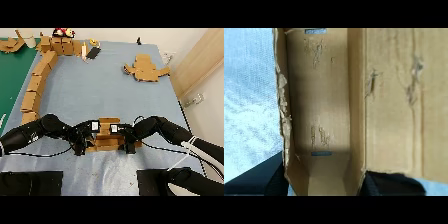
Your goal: Fold the box.
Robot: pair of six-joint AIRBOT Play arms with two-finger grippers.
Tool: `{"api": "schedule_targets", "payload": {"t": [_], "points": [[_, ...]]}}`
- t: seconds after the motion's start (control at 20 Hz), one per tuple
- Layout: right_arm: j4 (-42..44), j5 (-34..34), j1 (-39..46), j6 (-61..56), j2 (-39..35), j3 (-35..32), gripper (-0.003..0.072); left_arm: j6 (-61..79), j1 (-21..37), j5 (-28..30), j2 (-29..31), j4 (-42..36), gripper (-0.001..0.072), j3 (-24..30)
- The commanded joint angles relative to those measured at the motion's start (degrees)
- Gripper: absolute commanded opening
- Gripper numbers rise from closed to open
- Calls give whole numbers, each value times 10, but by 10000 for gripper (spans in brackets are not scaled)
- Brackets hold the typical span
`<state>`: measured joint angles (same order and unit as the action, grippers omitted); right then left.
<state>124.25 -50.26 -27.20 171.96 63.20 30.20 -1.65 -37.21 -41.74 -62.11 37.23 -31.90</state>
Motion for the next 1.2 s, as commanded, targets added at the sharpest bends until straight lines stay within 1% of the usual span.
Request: {"api": "schedule_targets", "payload": {"t": [0.0, 0.2, 0.25, 0.3, 0.7, 0.75, 0.8, 0.85, 1.15], "points": [[0, 0, -1, 0, 0, 0, 458, 12, -9, 18, 0, -3, 232, 0], [0, 0, -1, 0, 0, 0, 458, 59, -36, 57, 0, -42, 231, -1], [0, 0, 0, 0, 0, 0, 458, 58, -42, 66, 0, -45, 211, -1], [0, 0, 0, 0, 0, 0, 458, 59, -46, 70, 0, -44, 18, -1], [0, 0, 0, 0, 0, 0, 458, 62, -46, 72, -1, -60, 12, 0], [0, 0, -1, 0, 0, 0, 458, 62, -46, 72, -1, -60, 53, 0], [0, 0, -1, 0, 0, 0, 458, 61, -46, 72, -1, -60, 366, 0], [0, 0, 0, 0, 0, 0, 458, 60, -46, 72, -1, -64, 584, 0], [0, 0, 0, 0, 0, 0, 458, 31, -46, 66, -8, -65, 586, 0]]}}
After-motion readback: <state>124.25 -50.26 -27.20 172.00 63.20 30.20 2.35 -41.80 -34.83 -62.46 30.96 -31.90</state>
